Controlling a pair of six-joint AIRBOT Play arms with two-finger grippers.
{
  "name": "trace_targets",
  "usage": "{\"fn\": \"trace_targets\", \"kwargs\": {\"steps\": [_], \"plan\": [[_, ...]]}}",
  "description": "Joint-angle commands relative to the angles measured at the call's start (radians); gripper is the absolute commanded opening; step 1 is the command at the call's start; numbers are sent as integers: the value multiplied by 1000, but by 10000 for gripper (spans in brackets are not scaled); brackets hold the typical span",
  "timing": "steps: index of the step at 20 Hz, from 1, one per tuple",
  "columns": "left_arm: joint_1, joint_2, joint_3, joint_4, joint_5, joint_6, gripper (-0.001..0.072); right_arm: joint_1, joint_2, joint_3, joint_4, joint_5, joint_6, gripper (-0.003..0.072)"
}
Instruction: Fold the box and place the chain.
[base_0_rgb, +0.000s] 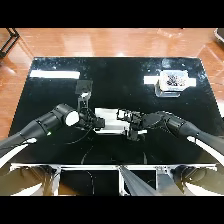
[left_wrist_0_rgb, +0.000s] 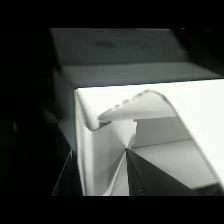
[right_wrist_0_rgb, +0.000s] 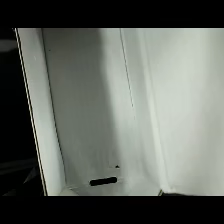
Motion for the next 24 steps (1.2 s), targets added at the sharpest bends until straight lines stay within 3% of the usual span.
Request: {"fn": "trace_targets", "kwargs": {"steps": [1, 7, 16, 18, 24], "plan": [[-26, -37, 46, 105, -64, -92, 436, 0, 0, 0, 0, 2, 0, 355], [-68, -133, 155, 135, -142, -138, 436, 0, 0, 0, 0, 2, 0, 355], [-93, -172, 164, 184, -163, -179, 422, 0, 0, 0, 0, 1, 0, 355], [-93, -172, 164, 185, -162, -179, 350, 0, 0, 0, 0, 1, 0, 355], [-93, -172, 164, 209, -158, -199, 292, 0, 0, 0, 0, -5, 0, 355]]}}
